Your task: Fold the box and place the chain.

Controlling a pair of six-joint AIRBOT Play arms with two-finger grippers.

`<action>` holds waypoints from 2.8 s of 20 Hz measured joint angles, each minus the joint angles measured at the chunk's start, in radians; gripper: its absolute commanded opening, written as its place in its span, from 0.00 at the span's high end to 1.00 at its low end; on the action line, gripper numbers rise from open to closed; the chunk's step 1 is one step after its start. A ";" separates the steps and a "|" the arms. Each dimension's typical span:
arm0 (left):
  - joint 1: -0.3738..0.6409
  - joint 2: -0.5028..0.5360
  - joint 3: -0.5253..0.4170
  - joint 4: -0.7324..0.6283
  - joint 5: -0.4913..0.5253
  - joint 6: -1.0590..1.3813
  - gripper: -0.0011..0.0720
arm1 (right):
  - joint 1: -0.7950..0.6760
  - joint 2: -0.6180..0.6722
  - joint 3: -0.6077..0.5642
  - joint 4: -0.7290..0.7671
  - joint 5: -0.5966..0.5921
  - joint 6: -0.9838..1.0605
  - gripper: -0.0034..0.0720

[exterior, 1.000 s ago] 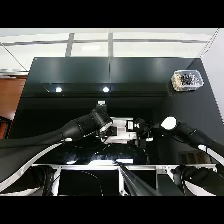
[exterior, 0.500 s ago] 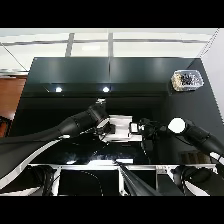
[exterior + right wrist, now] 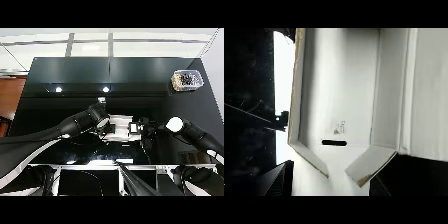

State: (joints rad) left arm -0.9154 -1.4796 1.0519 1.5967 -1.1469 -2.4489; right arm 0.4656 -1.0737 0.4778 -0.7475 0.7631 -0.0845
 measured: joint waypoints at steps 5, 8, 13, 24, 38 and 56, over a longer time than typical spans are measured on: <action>0.000 0.000 0.000 0.000 0.001 0.000 0.95 | 0.000 -0.009 0.000 0.030 -0.013 -0.023 0.40; 0.000 0.000 0.000 -0.001 0.001 0.000 0.95 | 0.000 -0.011 0.000 0.035 -0.012 -0.029 0.60; 0.000 0.000 0.000 -0.004 0.000 -0.001 0.95 | 0.000 -0.011 0.000 0.040 -0.009 -0.027 0.70; 0.000 0.000 0.000 -0.006 0.000 -0.001 0.95 | 0.000 -0.013 0.000 0.184 -0.010 -0.001 0.70; 0.000 0.000 0.000 -0.012 0.011 -0.001 0.95 | 0.034 -0.051 0.000 0.241 -0.051 0.002 0.40; 0.000 0.000 0.000 -0.013 0.013 0.000 0.95 | -0.562 0.123 0.042 -0.202 0.264 1.135 0.94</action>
State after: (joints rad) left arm -0.9150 -1.4796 1.0519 1.5833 -1.1336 -2.4493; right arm -0.0963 -0.9508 0.5194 -0.9497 1.0271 1.0508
